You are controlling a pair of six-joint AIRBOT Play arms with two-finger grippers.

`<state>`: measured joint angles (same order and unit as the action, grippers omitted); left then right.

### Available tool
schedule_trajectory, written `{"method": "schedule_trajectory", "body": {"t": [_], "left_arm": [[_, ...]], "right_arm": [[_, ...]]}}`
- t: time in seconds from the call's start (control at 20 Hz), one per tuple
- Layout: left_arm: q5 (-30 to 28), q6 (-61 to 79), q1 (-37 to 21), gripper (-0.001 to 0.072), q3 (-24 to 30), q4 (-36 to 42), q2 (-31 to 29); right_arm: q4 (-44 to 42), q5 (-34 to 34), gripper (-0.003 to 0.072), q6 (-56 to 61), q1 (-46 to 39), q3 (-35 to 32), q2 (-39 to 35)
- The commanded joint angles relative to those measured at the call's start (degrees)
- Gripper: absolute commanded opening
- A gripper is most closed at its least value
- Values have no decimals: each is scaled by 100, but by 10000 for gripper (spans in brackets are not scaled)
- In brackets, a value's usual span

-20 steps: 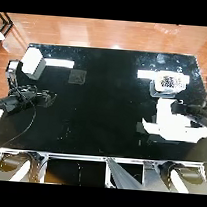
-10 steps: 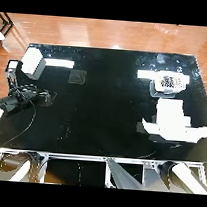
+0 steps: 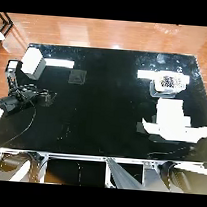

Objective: Fold the box and place the chain.

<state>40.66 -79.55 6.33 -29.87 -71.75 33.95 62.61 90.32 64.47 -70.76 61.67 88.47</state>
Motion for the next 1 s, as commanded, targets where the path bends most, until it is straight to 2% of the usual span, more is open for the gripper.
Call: {"method": "schedule_trajectory", "body": {"t": [0.0,0.25,0.45,0.55,0.6,0.7,0.8,0.85,0.95], "left_arm": [[33,-2,-4,630,-2,0,4],[31,-2,-4,630,-2,2,4],[22,-2,-7,630,-2,26,9],[26,0,-4,630,-2,24,28],[31,0,-4,630,-2,24,37],[33,-2,-4,630,-2,26,39],[28,-2,-4,630,-2,26,39],[28,-2,-4,630,-2,26,39],[28,-2,-4,630,-2,26,39]], "right_arm": [[-564,684,704,-251,140,461,890],[-584,767,697,-348,417,520,1327],[-581,883,693,-352,575,520,1362],[-584,960,297,-374,601,520,1362],[-597,1005,284,-380,601,520,1360],[-667,1082,187,-393,612,511,1360],[-673,1132,175,-470,654,452,1357],[-695,1182,32,-586,691,385,1351],[-715,1220,21,-658,772,282,1316]]}}
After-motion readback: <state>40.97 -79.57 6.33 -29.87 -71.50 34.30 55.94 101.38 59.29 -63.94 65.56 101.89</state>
